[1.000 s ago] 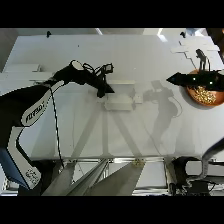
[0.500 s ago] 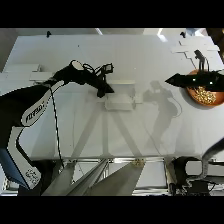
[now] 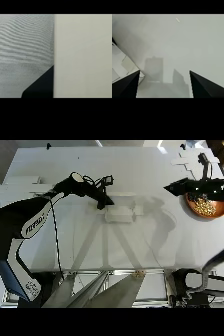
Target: Fold the box and place the chain.
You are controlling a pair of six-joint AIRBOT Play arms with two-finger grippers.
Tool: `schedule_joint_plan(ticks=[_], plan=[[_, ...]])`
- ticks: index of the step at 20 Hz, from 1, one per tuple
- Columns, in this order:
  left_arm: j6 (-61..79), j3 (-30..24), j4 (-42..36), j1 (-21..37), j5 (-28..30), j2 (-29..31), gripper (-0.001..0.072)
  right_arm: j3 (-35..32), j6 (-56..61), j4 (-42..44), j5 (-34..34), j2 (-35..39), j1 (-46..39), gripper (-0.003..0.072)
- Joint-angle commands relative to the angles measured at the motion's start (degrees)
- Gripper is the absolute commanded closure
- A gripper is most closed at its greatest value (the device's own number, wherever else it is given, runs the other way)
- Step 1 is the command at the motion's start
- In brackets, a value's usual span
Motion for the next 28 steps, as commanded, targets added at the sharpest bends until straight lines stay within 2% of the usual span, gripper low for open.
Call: schedule_joint_plan(ticks=[1, 3, 5, 9, 12, 15, 19, 24, 28], plan=[[-0.02, -0.02, 0.02, 0.00, 0.02, -0.02, 0.0702, 0.09, -15.06, -4.48, 6.34, 4.66, 2.38, -0.0012], [-0.02, -0.02, 0.02, 0.00, 0.02, -0.02, 0.0702, 0.09, -15.58, -10.45, 8.61, 6.91, 5.49, -0.0013], [-0.02, -0.02, 0.02, 0.00, 0.00, -0.02, 0.0702, 0.09, -14.97, -12.96, 9.03, 8.20, 8.68, -0.0014], [-0.02, -0.02, 0.02, 0.00, 0.02, -0.02, 0.0702, 0.09, -14.93, -12.85, 16.04, 8.61, 12.04, -0.0010], [-0.02, -0.02, 0.02, 0.00, 0.02, -0.02, 0.0702, 0.07, -15.74, -11.82, 16.79, 8.44, 12.26, -0.0010], [-0.02, -0.02, 0.02, 0.00, 0.02, -0.02, 0.0702, -1.05, -12.98, -11.21, 12.17, 8.28, 12.83, -0.0009], [-0.02, -0.02, 0.02, 0.00, 0.02, -0.02, 0.0702, -7.32, -14.25, -16.52, -1.53, 7.69, 18.23, -0.0009], [-0.02, -0.02, 0.02, 0.00, 0.02, -0.02, 0.0702, -13.86, -24.44, -16.48, -6.12, 4.79, 22.58, -0.0009], [-0.02, -0.02, 0.02, 0.00, 0.02, -0.02, 0.0702, -14.32, -26.62, -13.46, -11.41, 0.31, 26.47, -0.0009]])
